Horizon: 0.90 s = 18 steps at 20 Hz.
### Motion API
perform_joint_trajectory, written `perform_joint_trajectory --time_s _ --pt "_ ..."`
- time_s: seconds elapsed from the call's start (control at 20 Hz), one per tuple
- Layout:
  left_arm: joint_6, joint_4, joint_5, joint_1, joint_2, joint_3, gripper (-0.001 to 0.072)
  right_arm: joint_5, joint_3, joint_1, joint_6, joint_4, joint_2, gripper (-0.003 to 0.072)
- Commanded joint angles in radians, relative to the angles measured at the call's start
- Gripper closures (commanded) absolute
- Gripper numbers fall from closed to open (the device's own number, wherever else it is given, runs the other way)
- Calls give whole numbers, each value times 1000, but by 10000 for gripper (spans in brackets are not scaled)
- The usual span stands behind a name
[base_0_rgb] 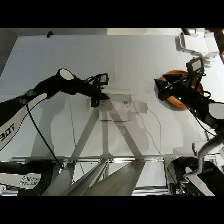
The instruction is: Fold the box and place the chain.
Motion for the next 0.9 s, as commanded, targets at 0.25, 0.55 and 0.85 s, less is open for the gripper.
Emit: perform_joint_trajectory --time_s 0.25,0.55,0.85 --pt "90 -105 -10 -3 -116 35 706 1 1 0 1 0 1 291" --pt "106 -104 20 -3 -127 35 706 1 1 0 1 0 1 291" --pt "106 -104 27 -3 -135 35 704 1 1 0 1 0 1 291"
